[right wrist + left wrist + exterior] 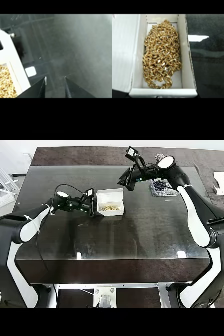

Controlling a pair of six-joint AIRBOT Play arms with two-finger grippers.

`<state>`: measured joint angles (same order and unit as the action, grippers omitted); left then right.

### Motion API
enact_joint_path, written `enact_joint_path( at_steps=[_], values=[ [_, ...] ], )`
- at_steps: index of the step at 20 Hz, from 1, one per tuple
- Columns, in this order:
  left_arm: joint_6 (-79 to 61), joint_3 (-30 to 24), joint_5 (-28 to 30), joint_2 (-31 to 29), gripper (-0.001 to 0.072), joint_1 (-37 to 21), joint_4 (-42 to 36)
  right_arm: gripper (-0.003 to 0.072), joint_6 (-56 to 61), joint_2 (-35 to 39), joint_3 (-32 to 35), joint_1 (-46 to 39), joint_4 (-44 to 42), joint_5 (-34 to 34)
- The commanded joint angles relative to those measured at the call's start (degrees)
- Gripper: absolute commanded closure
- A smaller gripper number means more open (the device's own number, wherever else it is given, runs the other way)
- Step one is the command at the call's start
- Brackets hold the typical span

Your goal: Fold the box and place the chain.

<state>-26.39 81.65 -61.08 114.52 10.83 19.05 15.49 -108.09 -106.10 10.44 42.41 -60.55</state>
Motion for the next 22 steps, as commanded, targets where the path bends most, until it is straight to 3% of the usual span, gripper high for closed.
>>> enact_joint_path(
  at_steps=[1, 12, 15, 22],
  values=[
    [-0.02, 0.0, 0.02, 0.0, 0.0171, -0.07, 0.0, 0.0419, -0.11, -1.6, -0.24, -0.04, -0.26, -3.58],
    [-0.02, 0.02, 0.07, 0.0, 0.0171, -0.07, 0.0, 0.0423, 1.11, -1.81, -0.22, 0.22, -0.74, -20.0],
    [-0.02, 0.0, 0.02, 0.0, 0.017, -0.04, 0.0, 0.0357, 2.08, -1.81, -0.22, 0.17, -2.43, -21.03],
    [-0.02, 0.0, -0.02, 0.0, 0.0171, -0.04, 0.0, 0.0358, 2.27, -3.45, 1.44, 0.09, -3.43, -23.41]
  ],
)
